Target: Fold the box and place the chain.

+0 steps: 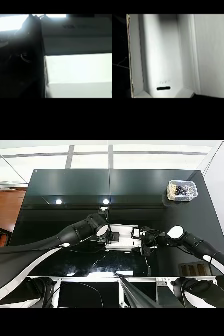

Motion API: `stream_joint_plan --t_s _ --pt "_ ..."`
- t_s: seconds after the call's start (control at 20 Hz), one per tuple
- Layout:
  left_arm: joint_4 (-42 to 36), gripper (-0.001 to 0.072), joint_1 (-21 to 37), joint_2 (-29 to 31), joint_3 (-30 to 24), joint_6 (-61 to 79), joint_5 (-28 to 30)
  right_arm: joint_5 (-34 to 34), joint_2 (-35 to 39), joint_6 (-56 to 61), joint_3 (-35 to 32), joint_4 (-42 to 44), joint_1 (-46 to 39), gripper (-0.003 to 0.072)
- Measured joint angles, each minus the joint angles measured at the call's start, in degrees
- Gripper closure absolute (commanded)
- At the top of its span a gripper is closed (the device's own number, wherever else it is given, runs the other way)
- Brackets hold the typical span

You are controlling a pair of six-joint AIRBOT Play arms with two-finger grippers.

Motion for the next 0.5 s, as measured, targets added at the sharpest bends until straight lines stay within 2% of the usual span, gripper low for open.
stream_joint_plan --t_s 0.2,0.25,0.3,0.35,0.5 --pt "0.15 0.0676 0.0 -0.17 0.5 0.07 -0.22 0.09 0.0 -0.04 0.0 0.07 0.0 0.0152" --pt "0.04 0.0594 0.0 -0.26 0.55 0.04 -0.37 0.11 0.0 -0.04 0.0 0.04 0.0 0.0152" --pt "-0.11 0.0379 0.0 -0.28 0.61 0.0 -0.57 0.15 0.0 -0.04 0.0 0.02 0.0 0.0152" --pt "-0.48 0.0231 0.0 -0.28 0.7 -0.11 -0.15 0.13 0.0 -0.04 0.0 0.04 0.0 0.0152" --pt "-0.55 0.0221 0.0 -0.31 0.98 -0.13 -1.11 0.13 0.0 -0.04 0.0 0.04 0.0 0.0152"
